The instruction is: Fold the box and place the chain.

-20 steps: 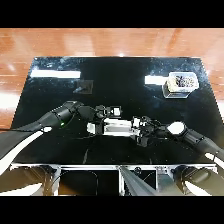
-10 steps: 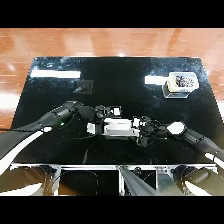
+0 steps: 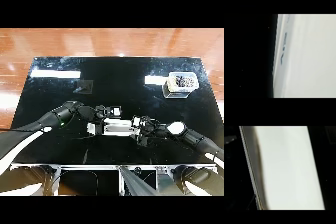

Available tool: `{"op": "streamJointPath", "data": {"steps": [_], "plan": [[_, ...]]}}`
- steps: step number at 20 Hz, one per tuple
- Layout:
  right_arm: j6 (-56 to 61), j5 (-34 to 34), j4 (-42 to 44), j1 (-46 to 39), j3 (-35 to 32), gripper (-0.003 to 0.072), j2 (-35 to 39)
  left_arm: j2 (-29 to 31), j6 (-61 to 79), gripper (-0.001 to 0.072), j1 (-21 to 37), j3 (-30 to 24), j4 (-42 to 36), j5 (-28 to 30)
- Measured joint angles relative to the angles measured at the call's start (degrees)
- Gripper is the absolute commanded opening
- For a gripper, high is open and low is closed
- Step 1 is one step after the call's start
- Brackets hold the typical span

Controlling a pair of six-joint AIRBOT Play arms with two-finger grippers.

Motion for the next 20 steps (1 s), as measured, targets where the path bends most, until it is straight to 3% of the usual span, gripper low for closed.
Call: {"op": "streamJointPath", "data": {"steps": [20], "plan": [[0.02, 0.55, 0.07, 0.0, 0.0, 0.0507, 0.0, 0.0, -0.04, 0.002, 0.0, 0.02, 0.0, 0.02]]}}
